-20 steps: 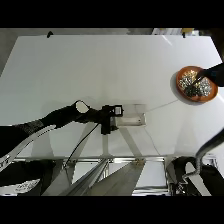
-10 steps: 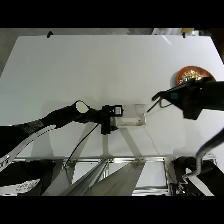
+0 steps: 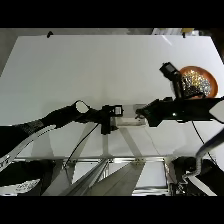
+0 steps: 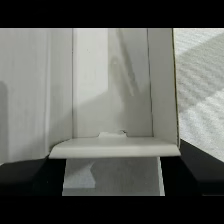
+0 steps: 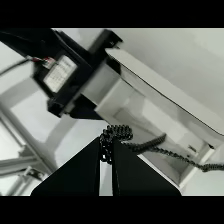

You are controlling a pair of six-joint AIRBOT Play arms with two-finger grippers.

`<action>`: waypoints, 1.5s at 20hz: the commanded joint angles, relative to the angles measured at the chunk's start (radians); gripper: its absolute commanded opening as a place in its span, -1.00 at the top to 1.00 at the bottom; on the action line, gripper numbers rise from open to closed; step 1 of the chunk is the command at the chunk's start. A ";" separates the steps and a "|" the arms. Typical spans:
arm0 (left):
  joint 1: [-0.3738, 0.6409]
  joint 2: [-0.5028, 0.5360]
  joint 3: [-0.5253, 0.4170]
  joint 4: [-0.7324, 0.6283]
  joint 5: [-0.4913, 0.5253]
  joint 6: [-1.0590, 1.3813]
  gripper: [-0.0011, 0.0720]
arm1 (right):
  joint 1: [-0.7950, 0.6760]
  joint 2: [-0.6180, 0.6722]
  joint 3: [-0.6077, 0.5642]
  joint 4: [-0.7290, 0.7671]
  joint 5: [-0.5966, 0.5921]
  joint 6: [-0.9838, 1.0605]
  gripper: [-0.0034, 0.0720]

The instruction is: Fold the box and place the chain.

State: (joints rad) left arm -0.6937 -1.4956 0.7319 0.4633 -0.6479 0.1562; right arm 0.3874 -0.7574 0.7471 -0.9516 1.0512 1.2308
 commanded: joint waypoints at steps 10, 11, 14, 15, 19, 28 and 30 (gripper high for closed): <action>0.000 0.001 0.000 0.000 0.000 0.000 0.23 | 0.005 -0.089 -0.008 -0.192 -0.020 -0.110 0.43; 0.000 0.001 0.000 0.000 0.000 0.000 0.23 | 0.005 -0.089 0.048 -0.220 0.018 -0.109 0.43; 0.000 0.001 0.000 0.000 0.000 0.000 0.23 | -0.043 -0.090 0.198 -0.291 0.085 -0.065 0.58; 0.000 0.001 0.000 0.000 0.000 0.000 0.23 | -0.081 -0.090 0.217 -0.307 0.084 -0.037 0.89; 0.000 0.001 0.000 0.000 0.000 0.000 0.23 | -0.266 -0.154 0.218 -0.401 0.153 0.031 0.88; 0.000 0.001 0.000 0.000 0.000 0.000 0.23 | -0.307 -0.470 0.192 -0.461 0.169 0.132 0.01; 0.000 0.001 0.000 0.000 0.000 0.000 0.23 | -0.307 -0.504 0.175 -0.462 0.163 0.134 0.01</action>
